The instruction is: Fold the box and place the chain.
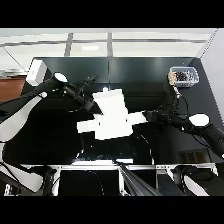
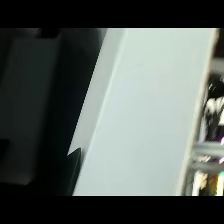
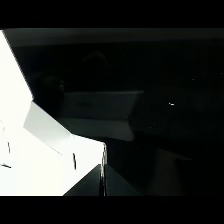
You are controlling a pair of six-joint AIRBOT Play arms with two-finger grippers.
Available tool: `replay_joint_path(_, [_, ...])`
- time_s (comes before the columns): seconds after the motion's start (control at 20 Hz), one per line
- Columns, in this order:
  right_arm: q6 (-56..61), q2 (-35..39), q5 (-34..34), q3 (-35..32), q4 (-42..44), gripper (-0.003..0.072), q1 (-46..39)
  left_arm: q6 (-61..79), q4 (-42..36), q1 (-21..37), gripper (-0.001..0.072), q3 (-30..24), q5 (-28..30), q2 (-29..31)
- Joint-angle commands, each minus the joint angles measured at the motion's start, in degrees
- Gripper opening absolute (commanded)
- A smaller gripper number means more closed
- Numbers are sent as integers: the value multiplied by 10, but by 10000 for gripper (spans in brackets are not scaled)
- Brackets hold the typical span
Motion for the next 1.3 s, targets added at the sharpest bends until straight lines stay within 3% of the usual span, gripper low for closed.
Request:
replay_joint_path(0.0, [0, 0, 1, 0, 0, 17, 0, 25, 62, -7, 273, 5, 18, -2])
replay_joint_path(0.2, [1, 0, 1, 0, 0, 17, 0, 45, 58, -22, 72, 5, 38, -2])
replay_joint_path(0.3, [0, 0, 1, 0, 0, 27, 0, 49, 51, -22, 26, 5, 33, -2])
replay_joint_path(0.35, [0, 0, -1, 0, 0, 284, -1, 49, 51, -20, 25, 5, 28, -2])
replay_joint_path(0.4, [0, 1, -4, 6, -17, 702, -13, 48, 51, -17, 25, 5, 23, 0])
replay_joint_path(0.65, [-42, 1, 134, 142, -209, 704, -111, 18, 85, -8, 20, -5, -7, 59])
replay_joint_path(0.75, [-103, 1, 163, 174, -261, 704, -112, 39, 84, -28, 20, -51, 36, 110])
replay_joint_path(0.85, [-140, 0, 165, 175, -261, 703, -110, 111, 61, -51, 21, -119, 130, 160])
replay_joint_path(0.95, [-157, 0, 173, 169, -259, 703, -90, 202, 83, -73, 23, -152, 233, 180])
replay_joint_path(1.1, [-241, -1, 182, 145, -262, 704, -28, 262, 83, -92, 25, -151, 284, 171])
replay_joint_path(1.25, [-271, -5, 136, 105, -261, 705, 41, 263, 86, -98, 26, -151, 283, 155])
